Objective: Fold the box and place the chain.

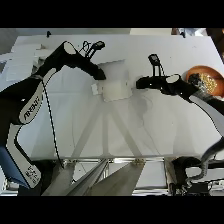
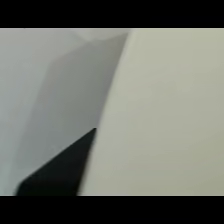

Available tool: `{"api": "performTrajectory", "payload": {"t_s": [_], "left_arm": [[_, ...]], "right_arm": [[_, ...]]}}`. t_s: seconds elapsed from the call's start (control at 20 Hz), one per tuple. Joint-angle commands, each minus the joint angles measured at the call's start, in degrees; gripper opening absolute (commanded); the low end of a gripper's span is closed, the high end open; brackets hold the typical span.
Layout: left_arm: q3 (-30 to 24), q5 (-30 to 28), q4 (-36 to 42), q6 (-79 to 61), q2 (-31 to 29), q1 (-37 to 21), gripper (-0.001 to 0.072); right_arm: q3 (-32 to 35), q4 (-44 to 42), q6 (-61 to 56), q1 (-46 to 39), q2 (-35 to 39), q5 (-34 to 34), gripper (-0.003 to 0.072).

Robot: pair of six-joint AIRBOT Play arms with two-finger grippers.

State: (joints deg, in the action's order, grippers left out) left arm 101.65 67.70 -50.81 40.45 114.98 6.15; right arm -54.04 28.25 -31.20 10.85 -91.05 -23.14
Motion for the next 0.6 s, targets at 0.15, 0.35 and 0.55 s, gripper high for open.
{"api": "performTrajectory", "payload": {"t_s": [0.15, 0.35, 0.55], "left_arm": [[0.02, 3.61, -1.29, -5.62, 0.0, 0.52, 0.001], [0.02, 3.72, -1.16, -5.7, -0.07, 0.63, 0.0011], [0.02, 3.72, -1.14, -5.7, -0.22, 0.63, 0.0012]], "right_arm": [[0.02, -0.02, -0.02, -0.02, 0.02, -0.04, 0.0017], [0.02, -0.02, -0.02, -0.02, 0.02, -0.02, 0.0017], [0.02, -0.02, -0.02, -0.02, 0.02, -0.02, 0.0017]]}}
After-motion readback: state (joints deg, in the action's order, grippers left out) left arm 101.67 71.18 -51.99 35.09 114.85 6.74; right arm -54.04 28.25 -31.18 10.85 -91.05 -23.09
